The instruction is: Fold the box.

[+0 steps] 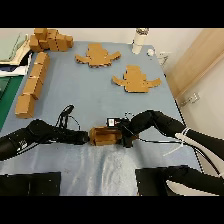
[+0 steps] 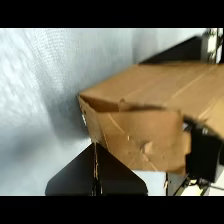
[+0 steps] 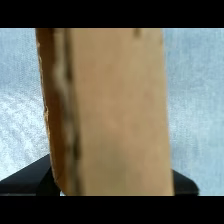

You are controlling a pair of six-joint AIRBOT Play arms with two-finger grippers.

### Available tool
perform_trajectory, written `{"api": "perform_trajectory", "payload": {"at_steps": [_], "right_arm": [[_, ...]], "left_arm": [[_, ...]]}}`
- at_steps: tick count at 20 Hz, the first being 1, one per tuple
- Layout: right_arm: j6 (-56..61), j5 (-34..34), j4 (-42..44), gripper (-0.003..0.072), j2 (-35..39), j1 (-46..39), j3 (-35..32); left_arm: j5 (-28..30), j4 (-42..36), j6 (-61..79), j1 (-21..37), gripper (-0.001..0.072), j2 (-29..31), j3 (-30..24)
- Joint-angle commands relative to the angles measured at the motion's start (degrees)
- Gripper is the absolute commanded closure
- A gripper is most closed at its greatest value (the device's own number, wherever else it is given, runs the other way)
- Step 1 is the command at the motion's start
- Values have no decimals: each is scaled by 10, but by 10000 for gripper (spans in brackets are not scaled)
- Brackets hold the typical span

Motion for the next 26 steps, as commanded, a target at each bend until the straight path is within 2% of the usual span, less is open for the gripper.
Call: {"api": "perform_trajectory", "payload": {"at_steps": [1,2,3,4,11,16,19,21,23,26], "right_arm": [[0,0,0,179,0,0,0],[0,0,0,179,0,0,0],[0,0,0,179,0,0,0],[0,0,0,179,0,0,0],[0,0,0,179,0,0,0],[0,0,0,179,0,0,0],[0,0,0,179,0,0,0],[0,0,0,179,0,0,0],[0,0,0,179,0,0,0],[0,0,0,180,0,0,0]], "left_arm": [[-1,-7,5,21,693,0,3],[-1,-8,5,23,521,0,3],[-1,-10,4,24,316,0,3],[-2,-10,4,26,366,-1,3],[-14,-10,4,35,357,0,3],[-98,-10,22,111,356,0,4],[-135,-40,84,122,354,-1,3],[-144,-79,135,122,218,-2,3],[-149,-96,158,122,220,-12,3],[-200,-153,225,121,220,-51,3]]}}
